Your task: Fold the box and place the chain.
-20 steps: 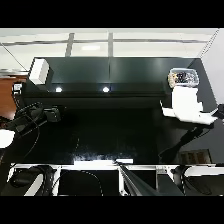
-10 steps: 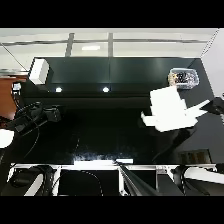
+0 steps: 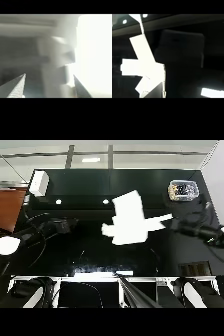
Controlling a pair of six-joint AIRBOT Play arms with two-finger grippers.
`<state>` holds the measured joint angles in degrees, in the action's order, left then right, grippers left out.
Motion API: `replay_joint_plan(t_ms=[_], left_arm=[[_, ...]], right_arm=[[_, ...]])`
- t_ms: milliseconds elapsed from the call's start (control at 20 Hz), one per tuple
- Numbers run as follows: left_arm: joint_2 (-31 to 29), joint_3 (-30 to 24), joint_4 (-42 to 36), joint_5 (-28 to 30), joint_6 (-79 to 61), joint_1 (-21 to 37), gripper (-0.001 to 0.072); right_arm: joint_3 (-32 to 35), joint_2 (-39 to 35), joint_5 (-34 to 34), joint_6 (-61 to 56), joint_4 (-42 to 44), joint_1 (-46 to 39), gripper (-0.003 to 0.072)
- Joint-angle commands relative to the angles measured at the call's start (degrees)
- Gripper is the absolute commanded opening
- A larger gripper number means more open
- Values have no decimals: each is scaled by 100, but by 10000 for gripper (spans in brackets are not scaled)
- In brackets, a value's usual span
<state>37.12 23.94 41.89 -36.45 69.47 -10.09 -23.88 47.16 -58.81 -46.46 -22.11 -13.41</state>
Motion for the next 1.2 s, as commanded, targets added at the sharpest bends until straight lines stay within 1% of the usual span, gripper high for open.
replay_joint_plan(t_ms=[0,150,250,350,400,550,650,750,850,900,950,1000,1050,1100,1150], left_arm=[[955,352,-1307,-612,-726,-271,704],[2205,1019,-1355,-1373,-931,-188,704],[2997,1410,-1585,-1899,-1132,-66,704],[3674,1744,-1523,-2516,-1534,-17,704],[3958,1856,-1515,-2697,-1626,-17,704],[4618,2055,-1589,-2850,-1958,-24,704],[5005,2192,-1847,-3303,-2511,-24,704],[5359,2328,-1847,-3569,-2695,-22,704],[5591,2441,-2031,-3969,-3357,-31,698],[5668,2496,-2218,-4256,-3869,-28,675],[5729,2568,-2286,-4444,-4225,-26,621],[5779,2669,-2212,-4483,-4347,-26,573],[5831,2782,-2046,-4476,-4393,-33,494],[5877,2861,-1891,-4494,-4487,-79,437],[5901,2914,-1698,-4483,-4599,-136,395]], right_arm=[[772,-496,1051,28,424,1329,11],[820,-496,1517,26,391,1996,11],[820,-496,1582,26,389,2192,12],[820,-496,1563,24,391,2256,12],[820,-496,1563,24,391,2256,12],[820,-496,1565,24,391,2256,12],[820,-496,1558,24,391,2256,12],[820,-496,1556,24,391,2256,12],[820,-496,1554,24,389,2256,12],[820,-496,1554,24,389,2256,12],[820,-496,1554,24,389,2256,11],[820,-496,1554,26,376,2256,12],[817,-496,1506,28,240,2256,12],[817,-496,1427,24,15,2258,11],[820,-496,1362,17,-192,2258,12]])
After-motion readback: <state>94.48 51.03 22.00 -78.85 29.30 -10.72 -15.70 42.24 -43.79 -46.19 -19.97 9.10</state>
